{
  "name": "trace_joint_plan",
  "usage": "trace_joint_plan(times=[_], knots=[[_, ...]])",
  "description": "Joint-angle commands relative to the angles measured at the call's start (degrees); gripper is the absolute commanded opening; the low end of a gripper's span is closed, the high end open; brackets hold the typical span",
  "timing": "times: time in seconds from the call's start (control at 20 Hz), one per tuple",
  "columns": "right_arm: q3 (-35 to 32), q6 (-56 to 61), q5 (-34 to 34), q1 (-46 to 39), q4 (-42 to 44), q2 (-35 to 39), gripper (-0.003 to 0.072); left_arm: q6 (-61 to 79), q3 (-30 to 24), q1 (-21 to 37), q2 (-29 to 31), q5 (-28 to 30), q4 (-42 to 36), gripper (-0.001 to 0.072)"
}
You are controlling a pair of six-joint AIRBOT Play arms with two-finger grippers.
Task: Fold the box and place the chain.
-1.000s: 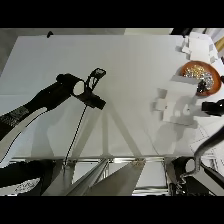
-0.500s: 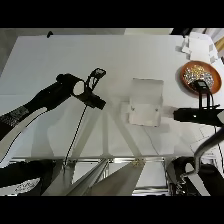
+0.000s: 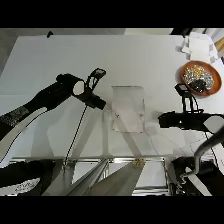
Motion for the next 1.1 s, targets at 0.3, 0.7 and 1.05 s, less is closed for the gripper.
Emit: trace_joint_plan(times=[0.3,0.7,1.05], knots=[[0.0,1.0,-0.4,1.7,-1.0,0.1,0.0015,40.8,0.0,14.1,0.0,-6.1,-33.7,0.0510],[0.0,1.0,-0.1,1.7,-0.9,0.1,0.0015,67.6,0.0,21.0,-5.2,-17.0,-53.5,0.0563],[0.0,1.0,-0.1,1.7,-0.9,0.1,0.0015,77.5,0.0,16.3,-14.3,-12.2,-59.5,0.0580]])
